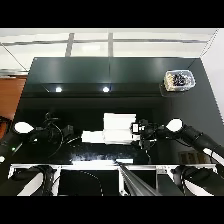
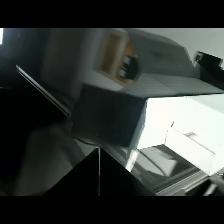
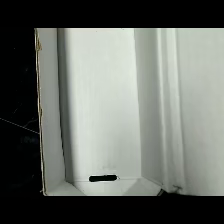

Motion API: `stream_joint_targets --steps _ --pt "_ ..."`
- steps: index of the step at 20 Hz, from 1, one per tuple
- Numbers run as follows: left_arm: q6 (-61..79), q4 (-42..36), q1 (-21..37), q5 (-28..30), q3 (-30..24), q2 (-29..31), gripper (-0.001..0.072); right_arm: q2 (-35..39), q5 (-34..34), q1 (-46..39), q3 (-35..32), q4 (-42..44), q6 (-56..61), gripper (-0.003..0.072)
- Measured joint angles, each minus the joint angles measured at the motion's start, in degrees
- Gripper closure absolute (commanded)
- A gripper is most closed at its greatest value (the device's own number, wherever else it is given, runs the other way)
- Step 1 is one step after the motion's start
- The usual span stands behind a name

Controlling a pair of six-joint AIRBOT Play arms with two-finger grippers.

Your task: Fold the box and place the chain.

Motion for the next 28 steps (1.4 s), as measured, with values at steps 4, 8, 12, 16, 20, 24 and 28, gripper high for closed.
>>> stream_joint_targets --steps 4,8,12,16,20,24,28 --pt "7.91 -7.13 0.33 -0.87 -0.55 -7.37 0.0686 0.00 0.00 0.00 0.00 -0.02 0.00 0.0198" --pt "16.33 -12.04 0.33 -4.07 0.79 -13.49 0.0685 0.00 0.00 0.00 0.00 -0.02 0.00 0.0198" --pt "19.37 -13.92 -3.63 -4.76 2.91 -16.11 0.0685 0.00 0.02 0.00 0.00 -0.02 0.00 0.0198" --pt "20.41 -14.40 -10.23 -2.54 6.54 -16.92 0.0679 0.00 0.02 0.00 0.00 0.00 0.00 0.0198" --pt "20.81 -14.45 -13.31 -2.89 10.36 -17.09 0.0004 0.00 0.02 0.00 0.00 0.00 0.00 0.0198" --pt "21.03 -13.31 -14.27 -5.79 13.88 -17.14 -0.0001 0.00 0.02 0.00 0.00 -0.02 0.02 0.0198" --pt "18.08 -8.92 -17.68 -7.78 17.79 -16.48 0.0000 0.00 0.02 0.00 0.00 0.00 0.00 0.0198"
